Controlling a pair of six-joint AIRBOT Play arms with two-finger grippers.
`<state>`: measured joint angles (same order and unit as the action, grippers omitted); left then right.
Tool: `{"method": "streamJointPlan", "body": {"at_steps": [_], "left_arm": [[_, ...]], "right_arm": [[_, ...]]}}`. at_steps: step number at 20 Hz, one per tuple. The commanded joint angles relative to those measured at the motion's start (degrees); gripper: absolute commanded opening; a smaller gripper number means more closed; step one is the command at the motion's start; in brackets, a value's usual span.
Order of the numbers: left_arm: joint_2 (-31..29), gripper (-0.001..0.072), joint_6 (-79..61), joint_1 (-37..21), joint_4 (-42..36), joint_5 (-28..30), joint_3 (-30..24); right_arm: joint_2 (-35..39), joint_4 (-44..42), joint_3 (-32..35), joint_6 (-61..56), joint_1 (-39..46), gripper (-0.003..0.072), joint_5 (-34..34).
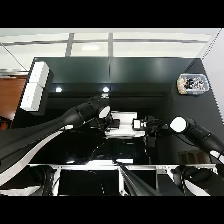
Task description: Fold the box and place the chain.
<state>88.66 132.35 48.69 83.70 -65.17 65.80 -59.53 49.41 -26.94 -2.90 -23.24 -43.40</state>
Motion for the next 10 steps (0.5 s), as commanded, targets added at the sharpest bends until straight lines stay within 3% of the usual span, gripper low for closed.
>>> {"method": "streamJointPlan", "body": {"at_steps": [1,2,5,10], "left_arm": [[0.0,0.0029,-0.3,0.0,-0.3,0.0,0.0],[0.0,0.0029,-0.3,0.0,-0.3,-0.1,0.0],[0.0,0.0029,-0.3,0.0,-0.4,-0.1,0.0],[0.0,0.0029,-0.3,0.0,-0.4,0.0,0.0]], "right_arm": [[0.3,-2.2,0.0,-0.5,0.0,0.0292,0.9],[0.3,-2.9,0.0,-0.6,0.0,0.0244,1.7],[0.3,-4.1,0.0,-0.6,-0.1,0.0243,4.1],[-0.5,-13.4,0.0,-0.6,-0.1,0.0243,4.2]]}}
